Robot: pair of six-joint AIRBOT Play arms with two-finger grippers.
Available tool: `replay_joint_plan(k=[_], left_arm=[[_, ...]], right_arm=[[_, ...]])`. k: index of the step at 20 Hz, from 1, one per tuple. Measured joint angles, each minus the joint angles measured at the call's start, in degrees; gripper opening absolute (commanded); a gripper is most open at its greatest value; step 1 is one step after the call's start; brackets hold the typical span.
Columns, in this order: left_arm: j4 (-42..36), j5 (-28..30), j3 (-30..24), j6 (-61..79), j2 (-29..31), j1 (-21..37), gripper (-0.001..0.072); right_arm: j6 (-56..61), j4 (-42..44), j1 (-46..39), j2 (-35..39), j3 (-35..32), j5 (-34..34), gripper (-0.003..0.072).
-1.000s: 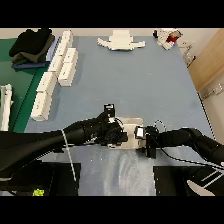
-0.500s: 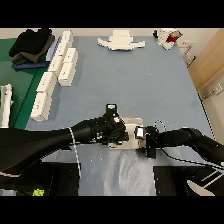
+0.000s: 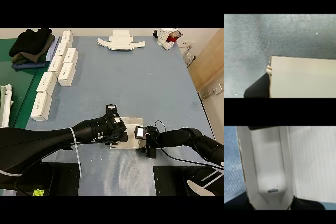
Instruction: Fold the box.
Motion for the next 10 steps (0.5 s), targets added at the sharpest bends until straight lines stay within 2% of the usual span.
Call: replay_joint_plan(k=[2, 3, 4, 5, 10], left_arm=[[-0.1, 0.0, 0.0, 0.0, 0.0, 0.0, 0.0018], [-0.1, 0.0, 0.0, 0.0, 0.0, 0.0, 0.0138], [-0.1, 0.5, 0.0, 0.2, 0.0, 0.0, 0.0497], [-0.6, 1.2, 0.0, 0.5, 0.1, 0.0, 0.0584], [-1.0, -0.1, 0.0, 1.7, 2.2, 0.0, 0.0585]], right_arm=[[0.0, 0.0, 0.0, 0.0, 0.0, 0.0, 0.0566], [0.0, 0.0, 0.0, 0.0, 0.0, 0.0, 0.0566], [0.0, 0.0, 0.0, 0.0, 0.0, 0.0, 0.0566], [0.0, 0.2, 0.0, 0.0, 0.0, 0.1, 0.0566], [0.0, 0.2, 0.0, 0.0, 0.0, 0.1, 0.0566]])
